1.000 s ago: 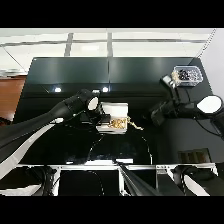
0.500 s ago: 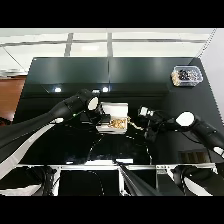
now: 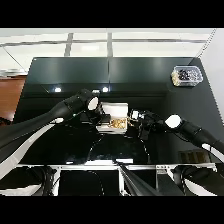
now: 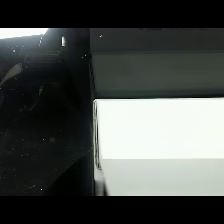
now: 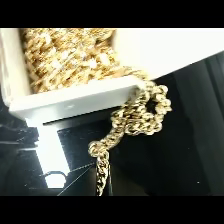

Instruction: Fold the box and place the chain.

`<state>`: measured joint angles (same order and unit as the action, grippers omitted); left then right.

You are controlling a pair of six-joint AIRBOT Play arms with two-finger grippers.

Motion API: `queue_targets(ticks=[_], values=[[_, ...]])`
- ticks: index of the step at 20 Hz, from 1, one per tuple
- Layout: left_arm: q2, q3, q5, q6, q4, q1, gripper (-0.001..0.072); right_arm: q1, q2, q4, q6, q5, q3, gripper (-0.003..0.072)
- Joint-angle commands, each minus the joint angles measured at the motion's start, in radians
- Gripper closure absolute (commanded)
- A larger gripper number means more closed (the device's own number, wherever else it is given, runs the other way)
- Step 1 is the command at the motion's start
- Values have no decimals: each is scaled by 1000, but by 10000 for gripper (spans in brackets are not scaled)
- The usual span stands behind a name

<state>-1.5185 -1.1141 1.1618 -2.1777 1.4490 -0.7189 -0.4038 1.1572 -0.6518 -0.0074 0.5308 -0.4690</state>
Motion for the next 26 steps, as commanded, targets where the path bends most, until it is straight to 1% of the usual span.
queue_targets(ticks=[1,4,7,9,13,16,18,22,25,26], values=[[1,-1,0,0,0,1,681,-3,2,4,69,-18,-3,672],[1,-1,0,0,0,1,681,1,-66,2,193,-19,-16,672],[1,-1,0,0,0,1,681,32,-194,-31,315,-10,-23,672],[1,-1,0,0,0,1,681,72,-293,-64,386,34,-39,672],[1,-1,1,0,-3,1,681,143,-474,-63,560,141,-122,672],[1,-1,1,0,-3,1,681,148,-557,-43,643,161,-208,672],[1,-1,1,0,-3,1,681,148,-566,20,681,177,-269,672],[1,-1,2,0,-3,1,681,147,-566,209,682,180,-364,672],[1,-1,1,0,-3,1,681,147,-565,410,682,169,-380,672],[1,-1,1,0,-3,1,681,143,-561,456,682,172,-380,672]])
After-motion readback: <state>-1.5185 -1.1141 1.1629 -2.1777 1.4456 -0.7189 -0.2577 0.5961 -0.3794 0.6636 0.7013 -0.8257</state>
